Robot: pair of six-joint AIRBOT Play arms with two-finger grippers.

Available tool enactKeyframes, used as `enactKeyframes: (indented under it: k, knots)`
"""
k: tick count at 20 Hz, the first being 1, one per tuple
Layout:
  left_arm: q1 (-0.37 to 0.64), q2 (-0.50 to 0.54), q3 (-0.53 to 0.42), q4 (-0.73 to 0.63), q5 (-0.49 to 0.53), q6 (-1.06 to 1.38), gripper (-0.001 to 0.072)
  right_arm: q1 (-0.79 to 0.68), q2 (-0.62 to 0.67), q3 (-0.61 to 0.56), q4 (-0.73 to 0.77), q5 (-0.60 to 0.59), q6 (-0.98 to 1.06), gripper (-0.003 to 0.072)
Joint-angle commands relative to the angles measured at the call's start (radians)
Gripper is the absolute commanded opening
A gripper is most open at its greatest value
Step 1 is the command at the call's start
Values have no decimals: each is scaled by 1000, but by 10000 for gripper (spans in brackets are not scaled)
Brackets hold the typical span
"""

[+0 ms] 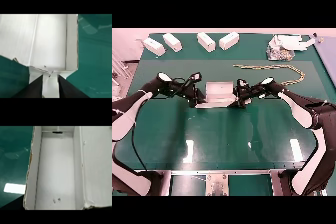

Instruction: Fold the box and place the chain.

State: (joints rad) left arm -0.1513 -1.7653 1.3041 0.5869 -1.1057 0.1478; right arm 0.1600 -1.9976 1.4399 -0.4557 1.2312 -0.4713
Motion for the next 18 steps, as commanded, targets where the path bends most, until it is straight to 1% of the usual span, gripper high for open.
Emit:
enactKeyframes:
  k: [1,4,6,7,8,9,10,11,14,18]
  knots:
    - [-28,-8,0,-37,7,26,254,0,0,0,0,0,0,575]
    - [-68,-28,3,-21,27,36,255,0,0,0,0,0,0,576]
    - [-72,-28,3,-24,51,37,255,0,0,0,1,0,0,575]
    - [-72,-28,3,-24,53,37,273,0,0,0,1,0,0,575]
    - [-73,-28,3,-24,60,36,478,0,0,0,1,0,0,575]
    - [-77,-28,3,-26,74,28,604,0,0,0,1,0,0,575]
    - [-79,-28,3,-23,85,16,608,0,0,0,1,0,0,575]
    - [-79,-28,3,-24,87,17,720,0,0,0,1,0,0,575]
    - [-79,-28,3,-24,99,10,720,0,0,0,1,0,0,575]
    - [-79,-28,3,-23,83,21,720,0,0,0,1,0,0,575]
